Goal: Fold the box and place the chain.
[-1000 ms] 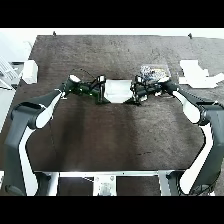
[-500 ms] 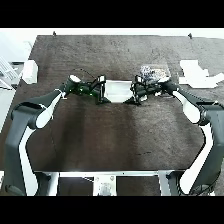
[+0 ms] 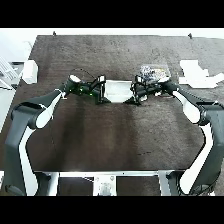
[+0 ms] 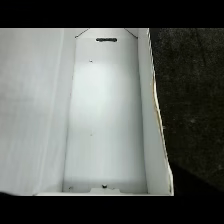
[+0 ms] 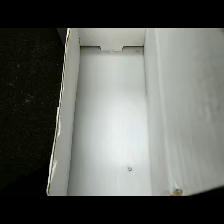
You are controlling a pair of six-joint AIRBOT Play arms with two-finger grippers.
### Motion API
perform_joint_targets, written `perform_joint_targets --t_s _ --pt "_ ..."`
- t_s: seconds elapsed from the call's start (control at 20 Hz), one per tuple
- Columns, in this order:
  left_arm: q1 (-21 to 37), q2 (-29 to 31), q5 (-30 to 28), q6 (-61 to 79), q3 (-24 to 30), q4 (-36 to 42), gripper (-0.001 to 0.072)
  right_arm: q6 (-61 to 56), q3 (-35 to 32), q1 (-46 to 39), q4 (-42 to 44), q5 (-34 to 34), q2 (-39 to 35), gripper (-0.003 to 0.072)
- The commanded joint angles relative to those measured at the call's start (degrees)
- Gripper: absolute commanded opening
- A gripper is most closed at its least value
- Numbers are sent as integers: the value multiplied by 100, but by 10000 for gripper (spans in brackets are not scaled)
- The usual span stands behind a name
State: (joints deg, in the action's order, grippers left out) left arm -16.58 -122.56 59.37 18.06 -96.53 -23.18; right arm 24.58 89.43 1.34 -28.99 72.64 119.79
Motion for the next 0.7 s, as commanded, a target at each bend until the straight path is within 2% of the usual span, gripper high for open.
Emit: perform_joint_targets --t_s 0.0,0.55,0.6,0.65 --pt "-4 2 -4 -2 -4 7 233 0 0 4 0 4 -2 497" --pt "-4 2 -4 -2 -4 7 233 -17 -2 11 -2 7 -2 497" --pt "-4 2 -4 -2 -4 7 233 -15 2 11 0 7 -4 533" --pt "-4 4 -2 -2 -4 7 233 -20 4 0 -7 9 -13 661"
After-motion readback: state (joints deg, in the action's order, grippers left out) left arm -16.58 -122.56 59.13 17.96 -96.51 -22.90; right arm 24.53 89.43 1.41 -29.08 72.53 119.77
